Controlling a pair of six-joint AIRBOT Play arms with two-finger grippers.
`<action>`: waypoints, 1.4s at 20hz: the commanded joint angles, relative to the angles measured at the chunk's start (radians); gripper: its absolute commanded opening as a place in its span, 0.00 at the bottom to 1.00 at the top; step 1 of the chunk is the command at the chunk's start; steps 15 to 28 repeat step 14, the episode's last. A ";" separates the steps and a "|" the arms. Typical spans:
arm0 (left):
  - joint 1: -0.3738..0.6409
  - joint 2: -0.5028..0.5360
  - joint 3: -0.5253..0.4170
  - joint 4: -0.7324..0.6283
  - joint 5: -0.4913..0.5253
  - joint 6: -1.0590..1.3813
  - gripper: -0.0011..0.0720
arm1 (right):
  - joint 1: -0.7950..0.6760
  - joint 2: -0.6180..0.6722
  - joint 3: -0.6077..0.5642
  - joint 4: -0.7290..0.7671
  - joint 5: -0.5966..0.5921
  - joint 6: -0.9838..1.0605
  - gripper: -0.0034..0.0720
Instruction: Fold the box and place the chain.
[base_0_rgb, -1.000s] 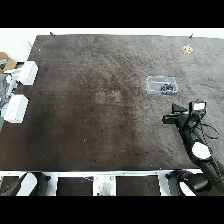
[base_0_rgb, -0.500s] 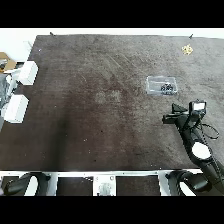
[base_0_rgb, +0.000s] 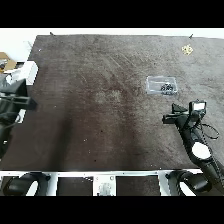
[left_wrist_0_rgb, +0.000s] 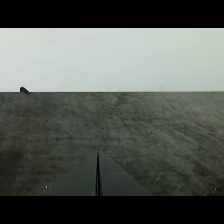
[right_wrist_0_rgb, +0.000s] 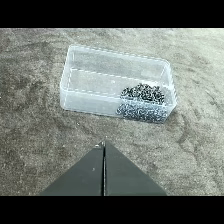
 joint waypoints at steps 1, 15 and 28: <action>-0.045 0.009 -0.085 0.002 0.055 0.008 0.02 | 0.001 0.001 -0.001 0.000 0.000 0.000 0.04; -0.045 0.009 -0.103 0.002 0.035 0.009 0.03 | 0.001 0.001 -0.001 0.000 0.000 0.000 0.04; -0.045 0.009 -0.103 0.002 0.035 0.009 0.03 | 0.001 0.001 -0.001 0.000 0.000 0.000 0.04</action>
